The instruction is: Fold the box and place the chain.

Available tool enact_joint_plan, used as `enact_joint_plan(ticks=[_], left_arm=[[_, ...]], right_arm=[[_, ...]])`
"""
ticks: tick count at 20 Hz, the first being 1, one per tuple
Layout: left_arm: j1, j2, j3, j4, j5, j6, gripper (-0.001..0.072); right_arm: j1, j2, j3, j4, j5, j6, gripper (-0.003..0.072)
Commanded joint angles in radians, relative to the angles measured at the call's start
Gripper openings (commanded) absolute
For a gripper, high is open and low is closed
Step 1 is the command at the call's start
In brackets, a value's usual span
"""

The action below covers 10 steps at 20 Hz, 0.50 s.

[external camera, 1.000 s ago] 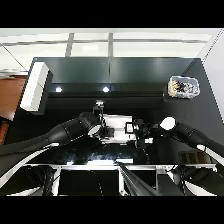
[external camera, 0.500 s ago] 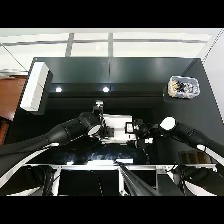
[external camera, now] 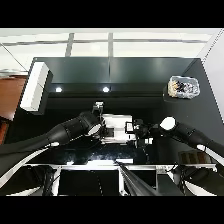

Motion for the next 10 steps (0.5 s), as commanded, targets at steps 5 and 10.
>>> enact_joint_plan(ticks=[5, 10], left_arm=[[0.027, 0.008, 0.023, 0.019, -0.103, 0.004, 0.0032], [0.052, 0.116, -0.103, 0.022, -0.030, -0.005, 0.0032]], right_arm=[[0.000, 0.044, 0.002, -0.029, 0.014, 0.093, 0.0720], [0.005, 0.111, 0.003, -0.061, 0.014, 0.100, 0.0720]])
